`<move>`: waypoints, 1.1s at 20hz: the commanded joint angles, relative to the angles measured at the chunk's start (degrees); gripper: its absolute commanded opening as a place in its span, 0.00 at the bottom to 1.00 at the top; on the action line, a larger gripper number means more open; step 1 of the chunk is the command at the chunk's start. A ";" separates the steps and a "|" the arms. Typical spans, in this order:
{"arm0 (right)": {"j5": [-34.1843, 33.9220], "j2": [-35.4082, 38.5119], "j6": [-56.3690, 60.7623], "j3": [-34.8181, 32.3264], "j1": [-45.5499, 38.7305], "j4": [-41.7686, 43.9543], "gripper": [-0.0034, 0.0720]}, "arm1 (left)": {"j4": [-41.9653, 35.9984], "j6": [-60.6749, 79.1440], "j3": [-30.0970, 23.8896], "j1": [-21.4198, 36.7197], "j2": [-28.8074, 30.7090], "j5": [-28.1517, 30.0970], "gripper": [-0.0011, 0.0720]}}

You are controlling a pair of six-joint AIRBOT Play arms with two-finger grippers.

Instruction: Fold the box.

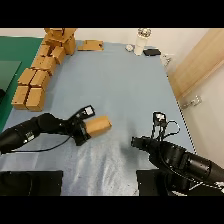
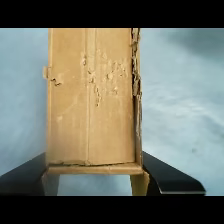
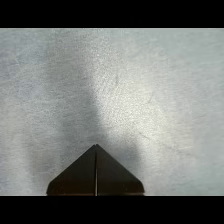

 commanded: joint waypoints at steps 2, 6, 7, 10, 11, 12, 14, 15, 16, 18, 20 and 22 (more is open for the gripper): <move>0.02 -0.02 -0.02 0.04 -0.04 -1.86 0.05 | 24.37 -27.17 0.02 11.43 6.69 -10.36 0.70; 0.02 -0.02 -0.04 0.02 -0.04 -4.24 0.05 | 32.76 -36.94 0.02 21.94 12.39 -18.62 0.70; 0.02 -0.02 -0.04 0.04 -0.04 -4.85 0.05 | 32.79 -37.20 0.02 24.44 13.64 -20.52 0.70; 0.02 0.00 -0.07 0.02 -0.04 -6.03 0.05 | 35.30 -42.58 0.02 31.01 16.17 -25.20 0.70; 0.02 0.00 -0.09 0.02 -0.04 -6.27 0.05 | 36.11 -43.25 0.02 33.09 16.41 -25.94 0.70; 0.04 -0.02 -0.17 0.04 -0.04 -6.32 0.05 | 36.57 -43.78 0.00 34.84 16.35 -26.01 0.70; 0.24 -0.02 -1.99 0.04 -0.04 -6.27 0.05 | 36.63 -43.76 -0.02 37.92 16.00 -24.55 0.70; 0.24 -0.02 -2.14 0.04 -0.04 -6.27 0.05 | 36.65 -43.76 -0.02 38.95 15.47 -23.52 0.70; 0.24 0.00 -2.14 0.04 -0.04 -6.29 0.05 | 36.65 -43.76 -0.02 39.87 14.80 -22.62 0.70; 0.24 0.00 -2.16 0.04 -0.04 -6.25 0.05 | 36.68 -43.76 -0.02 41.55 13.00 -21.00 0.70; 0.24 0.00 -2.16 0.04 -0.04 -6.27 0.05 | 36.89 -43.76 -0.02 42.91 11.13 -19.06 0.70; 0.24 0.00 -2.16 0.04 -0.04 -6.27 0.05 | 37.03 -43.74 -0.02 43.74 9.09 -16.96 0.70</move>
